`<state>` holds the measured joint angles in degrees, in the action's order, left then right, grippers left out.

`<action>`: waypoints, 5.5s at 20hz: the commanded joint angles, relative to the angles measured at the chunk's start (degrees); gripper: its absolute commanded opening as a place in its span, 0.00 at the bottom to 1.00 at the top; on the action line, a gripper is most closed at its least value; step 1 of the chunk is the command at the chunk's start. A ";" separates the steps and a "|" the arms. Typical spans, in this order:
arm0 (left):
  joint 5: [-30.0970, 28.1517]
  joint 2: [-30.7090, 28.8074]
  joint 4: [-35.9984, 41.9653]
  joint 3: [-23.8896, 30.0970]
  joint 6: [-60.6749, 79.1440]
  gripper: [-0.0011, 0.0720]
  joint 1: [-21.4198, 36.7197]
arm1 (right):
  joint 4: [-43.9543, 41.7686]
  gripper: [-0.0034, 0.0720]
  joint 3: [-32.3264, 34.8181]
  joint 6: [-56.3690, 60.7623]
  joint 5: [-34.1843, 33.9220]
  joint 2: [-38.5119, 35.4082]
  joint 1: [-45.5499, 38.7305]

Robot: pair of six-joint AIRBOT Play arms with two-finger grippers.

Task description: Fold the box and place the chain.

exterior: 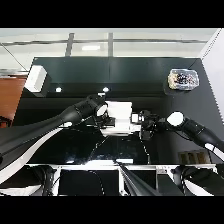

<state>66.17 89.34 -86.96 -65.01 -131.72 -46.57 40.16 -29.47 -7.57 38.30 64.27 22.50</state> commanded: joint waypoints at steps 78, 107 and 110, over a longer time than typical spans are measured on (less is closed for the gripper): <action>0.37 0.00 -0.83 0.00 -0.04 0.05 0.02 | -13.00 0.96 -3.98 60.06 24.30 6.64 -17.51; 0.33 0.59 -0.76 -0.02 -0.04 0.05 0.04 | 32.39 0.58 -22.60 113.83 16.70 10.88 13.31; 0.33 0.59 -0.79 -0.02 -0.04 0.05 0.04 | 37.64 0.58 -24.22 121.31 19.96 13.75 14.73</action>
<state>66.54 89.89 -87.74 -65.08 -131.76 -46.57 70.61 -51.94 105.16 54.78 75.72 35.40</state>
